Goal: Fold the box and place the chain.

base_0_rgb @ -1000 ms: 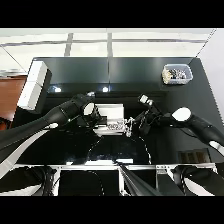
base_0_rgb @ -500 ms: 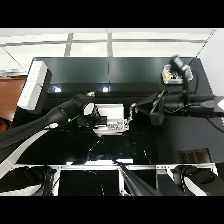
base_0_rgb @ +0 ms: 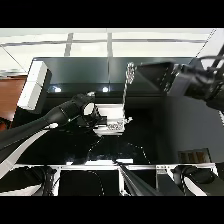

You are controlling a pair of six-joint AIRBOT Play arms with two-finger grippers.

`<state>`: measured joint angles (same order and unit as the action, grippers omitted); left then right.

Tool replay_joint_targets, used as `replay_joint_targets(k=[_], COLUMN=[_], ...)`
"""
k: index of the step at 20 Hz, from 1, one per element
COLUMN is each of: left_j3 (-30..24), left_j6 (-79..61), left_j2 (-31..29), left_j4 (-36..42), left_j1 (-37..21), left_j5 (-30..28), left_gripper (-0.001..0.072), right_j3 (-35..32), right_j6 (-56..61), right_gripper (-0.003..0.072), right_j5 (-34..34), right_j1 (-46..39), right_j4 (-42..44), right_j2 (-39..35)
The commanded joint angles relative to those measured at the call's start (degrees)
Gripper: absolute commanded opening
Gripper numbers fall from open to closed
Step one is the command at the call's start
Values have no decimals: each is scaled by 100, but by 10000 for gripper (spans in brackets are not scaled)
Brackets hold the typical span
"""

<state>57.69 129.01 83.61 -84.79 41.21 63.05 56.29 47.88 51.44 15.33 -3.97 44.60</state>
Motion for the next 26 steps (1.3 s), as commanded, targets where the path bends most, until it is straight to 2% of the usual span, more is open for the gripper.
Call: replay_joint_targets(k=[1, 3, 6, 9, 12, 15, 16, 17, 18, 20, 22, 24, 25, 26], left_j3=[2, 2, 2, 2, 2, 2, 2, 2, 2, 2, 2, 2, 2, 2], left_j6=[-2, -2, -2, -2, -2, -2, -2, -2, -2, -2, -2, -2, -2, -2], left_j2=[2, 2, 2, 2, 2, 2, 2, 2, 2, 2, 2, 2, 2, 2], left_j4=[-2, -2, 0, -2, -2, -4, -4, -2, -2, -2, -2, 0, -2, -2], left_j1=[-4, -4, -4, -4, -4, -4, -4, -4, -4, -4, -4, -4, -4, -4], left_j5=[-2, -2, 0, 0, 0, -2, -2, -2, -2, 0, 0, 0, 0, -2], left_gripper=[29, 29, 29, 29, 29, 29, 29, 29, 29, 29, 29, 29, 29, 29], right_j3=[205, 210, 201, 120, -138, -568, -638, -654, -651, -588, -560, -612, -748, -979], right_j6=[-407, -426, -400, 330, 992, 1152, 1154, 1156, 1147, 1145, 1016, 387, 39, -402], right_gripper=[18, 18, 18, 18, 19, 21, 84, 341, 388, 381, 381, 383, 476, 720], right_j5=[-417, -767, -796, -752, -26, 173, 136, 87, 52, 337, 1054, 1797, 1847, 1602], right_j1=[179, 442, 872, 1071, 1091, 1091, 1091, 1088, 1071, 750, 120, -398, -516, -533], right_j4=[935, 922, 444, -1261, -2782, -2929, -2931, -2931, -2940, -2973, -3185, -3910, -4376, -4732], right_j2=[2, 37, 374, 844, 1344, 1762, 1858, 1928, 1941, 1928, 1899, 1899, 1902, 1906])
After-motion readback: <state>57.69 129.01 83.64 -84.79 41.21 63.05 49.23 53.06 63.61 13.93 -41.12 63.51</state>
